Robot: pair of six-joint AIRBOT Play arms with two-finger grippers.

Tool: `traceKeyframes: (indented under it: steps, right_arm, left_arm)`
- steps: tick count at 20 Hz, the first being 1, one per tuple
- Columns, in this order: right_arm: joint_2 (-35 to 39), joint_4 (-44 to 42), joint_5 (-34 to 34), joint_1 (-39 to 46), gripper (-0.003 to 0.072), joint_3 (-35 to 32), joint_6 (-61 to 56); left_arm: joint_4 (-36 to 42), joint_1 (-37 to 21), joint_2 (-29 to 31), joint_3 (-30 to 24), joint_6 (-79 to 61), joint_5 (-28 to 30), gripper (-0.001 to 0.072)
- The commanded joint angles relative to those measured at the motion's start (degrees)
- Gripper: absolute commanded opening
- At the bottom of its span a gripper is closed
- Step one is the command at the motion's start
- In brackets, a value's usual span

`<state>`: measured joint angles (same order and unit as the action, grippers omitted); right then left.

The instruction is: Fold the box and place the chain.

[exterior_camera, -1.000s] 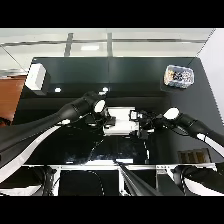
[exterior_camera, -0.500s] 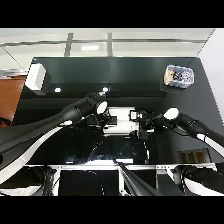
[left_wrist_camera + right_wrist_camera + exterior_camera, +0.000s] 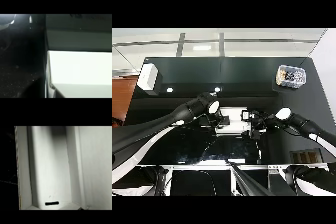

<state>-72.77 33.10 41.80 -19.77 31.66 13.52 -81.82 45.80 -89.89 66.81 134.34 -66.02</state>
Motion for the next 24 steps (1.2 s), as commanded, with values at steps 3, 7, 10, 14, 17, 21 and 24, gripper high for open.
traceKeyframes:
  steps: [3,7,10,14,17,21,24]
  right_arm:
    - [0.0,0.0,0.0,0.0,0.0057,0.0,0.0]
    - [0.0,0.0,-0.4,0.0,0.0541,0.0,0.0]
    - [0.9,0.1,0.5,0.8,0.0603,0.1,-0.5]
    - [4.6,3.3,2.2,1.0,0.0603,0.1,-0.5]
    - [6.5,7.3,4.2,1.0,0.0603,0.1,-0.9]
    - [6.5,9.6,4.3,1.0,0.0603,0.1,-1.3]
    - [6.5,9.1,3.2,1.0,0.0602,0.1,-1.3]
  left_arm:
    - [-0.7,0.0,0.0,0.0,1.1,0.6,0.0023]
    - [-0.7,0.0,0.0,0.0,0.8,0.6,0.0023]
    - [-1.0,0.0,0.0,0.1,-1.2,0.5,0.0023]
    - [-1.5,0.0,0.0,0.1,-2.5,-0.9,0.0023]
    - [-1.5,0.0,0.0,0.1,-2.6,-1.0,0.0023]
    - [-1.6,0.0,0.0,0.1,-2.6,-0.9,0.0023]
    - [-1.5,0.0,0.0,0.1,-3.0,-0.9,0.0024]
